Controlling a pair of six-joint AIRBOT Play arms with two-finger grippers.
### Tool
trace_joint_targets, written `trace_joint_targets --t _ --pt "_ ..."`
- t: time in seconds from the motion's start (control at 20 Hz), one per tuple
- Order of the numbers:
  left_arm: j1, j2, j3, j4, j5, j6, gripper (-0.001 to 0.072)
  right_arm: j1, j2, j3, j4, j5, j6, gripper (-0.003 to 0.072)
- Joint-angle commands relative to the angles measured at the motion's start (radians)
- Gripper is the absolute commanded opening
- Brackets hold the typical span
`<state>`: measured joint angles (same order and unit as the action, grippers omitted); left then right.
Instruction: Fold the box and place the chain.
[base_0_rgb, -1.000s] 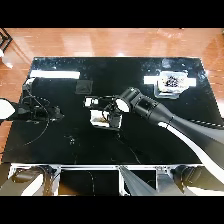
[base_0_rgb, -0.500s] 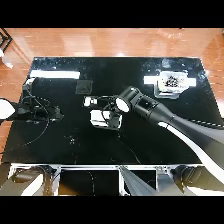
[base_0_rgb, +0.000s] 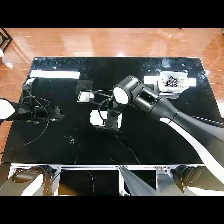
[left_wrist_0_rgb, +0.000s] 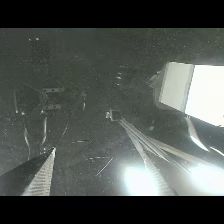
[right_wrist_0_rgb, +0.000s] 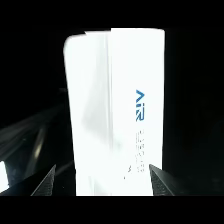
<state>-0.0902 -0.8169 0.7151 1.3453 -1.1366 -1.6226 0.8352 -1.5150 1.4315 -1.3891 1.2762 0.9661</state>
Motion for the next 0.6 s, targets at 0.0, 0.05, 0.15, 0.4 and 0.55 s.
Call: trace_joint_targets --t 0.0,0.05,0.15,0.4,0.55 --pt "0.001 0.000 0.000 0.000 0.000 0.004 0.0646 -0.002 -0.022 0.006 0.016 -0.005 0.003 0.0662" --pt "0.001 0.000 0.000 0.000 0.000 0.004 0.0647 -0.002 -0.039 0.006 -0.003 -0.013 0.003 0.0661" --pt "0.001 0.000 0.000 0.000 0.000 0.008 0.0646 -0.002 -0.068 0.006 -0.027 -0.058 0.003 0.0661" --pt "0.001 0.000 0.000 0.001 0.000 0.012 0.0647 -0.002 -0.081 0.006 -0.076 -0.129 0.003 0.0661" --pt "0.001 0.000 0.000 0.001 0.003 0.012 0.0647 -0.002 -0.082 0.006 -0.078 -0.082 0.003 0.0602"
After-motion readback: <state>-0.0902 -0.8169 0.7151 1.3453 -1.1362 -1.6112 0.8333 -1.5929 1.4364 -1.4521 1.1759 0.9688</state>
